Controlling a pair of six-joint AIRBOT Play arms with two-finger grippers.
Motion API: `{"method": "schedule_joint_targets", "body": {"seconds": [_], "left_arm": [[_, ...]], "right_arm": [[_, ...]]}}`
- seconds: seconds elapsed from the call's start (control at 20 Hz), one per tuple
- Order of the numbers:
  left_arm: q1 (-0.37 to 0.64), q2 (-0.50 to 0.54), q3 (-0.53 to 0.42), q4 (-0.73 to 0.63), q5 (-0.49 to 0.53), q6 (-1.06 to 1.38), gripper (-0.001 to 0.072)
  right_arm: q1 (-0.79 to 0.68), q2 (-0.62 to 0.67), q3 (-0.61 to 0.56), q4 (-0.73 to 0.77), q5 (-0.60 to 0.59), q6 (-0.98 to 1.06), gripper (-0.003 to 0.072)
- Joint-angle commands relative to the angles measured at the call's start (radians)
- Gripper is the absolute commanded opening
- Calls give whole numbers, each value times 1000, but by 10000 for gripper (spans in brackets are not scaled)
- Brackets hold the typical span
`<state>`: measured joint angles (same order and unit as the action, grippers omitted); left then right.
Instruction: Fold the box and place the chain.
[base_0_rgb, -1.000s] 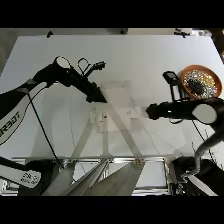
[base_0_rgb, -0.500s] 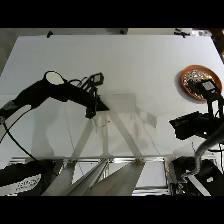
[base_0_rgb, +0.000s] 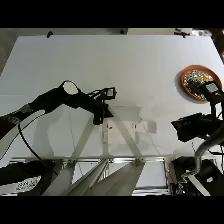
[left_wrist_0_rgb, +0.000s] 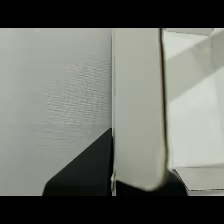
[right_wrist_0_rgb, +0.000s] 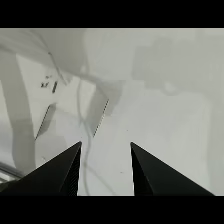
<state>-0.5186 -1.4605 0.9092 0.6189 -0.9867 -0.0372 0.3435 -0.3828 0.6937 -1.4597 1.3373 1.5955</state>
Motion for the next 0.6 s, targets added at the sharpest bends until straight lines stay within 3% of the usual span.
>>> {"method": "schedule_joint_targets", "body": {"seconds": [0.0, 0.2, 0.55], "left_arm": [[-5, -10, -1, -48, 138, 28, 3], [-5, -30, -1, -122, 142, 95, 5], [-5, -106, -1, -132, 56, 180, 5]], "right_arm": [[-1, 1, 0, 6, 0, -71, 342], [-1, 0, 0, 5, -43, -113, 342], [-1, -47, -2, 6, -51, -165, 342]]}}
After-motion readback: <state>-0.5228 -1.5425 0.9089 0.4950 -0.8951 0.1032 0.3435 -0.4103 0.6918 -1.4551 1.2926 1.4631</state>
